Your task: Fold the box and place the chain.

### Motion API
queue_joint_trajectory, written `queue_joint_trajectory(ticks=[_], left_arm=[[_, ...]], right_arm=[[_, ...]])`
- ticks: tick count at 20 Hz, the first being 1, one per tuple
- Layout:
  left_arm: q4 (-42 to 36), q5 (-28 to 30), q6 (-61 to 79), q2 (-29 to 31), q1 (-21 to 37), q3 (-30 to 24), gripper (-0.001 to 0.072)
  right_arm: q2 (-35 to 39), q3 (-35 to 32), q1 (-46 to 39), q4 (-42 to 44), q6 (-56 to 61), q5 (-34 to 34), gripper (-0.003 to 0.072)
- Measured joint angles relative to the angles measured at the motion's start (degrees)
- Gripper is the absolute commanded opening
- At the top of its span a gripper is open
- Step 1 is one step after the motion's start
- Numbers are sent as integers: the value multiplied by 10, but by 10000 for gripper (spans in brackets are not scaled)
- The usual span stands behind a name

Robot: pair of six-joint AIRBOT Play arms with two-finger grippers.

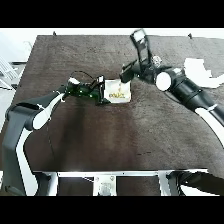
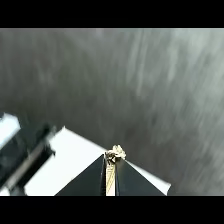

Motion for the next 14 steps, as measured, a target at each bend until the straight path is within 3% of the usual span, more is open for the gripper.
queue_joint_trajectory(ticks=[4,5,7,10,14], left_arm=[[0,0,0,0,0,0,420],[0,0,0,0,0,0,420],[0,0,0,0,0,0,420],[0,0,0,0,0,0,420],[0,0,0,0,0,0,420]], right_arm=[[-56,-46,0,2,15,-17,8],[-70,-51,0,4,17,-19,47],[-89,-57,0,9,20,-21,401],[-85,-56,0,12,20,-21,390],[-20,-48,-15,12,8,-17,390]])
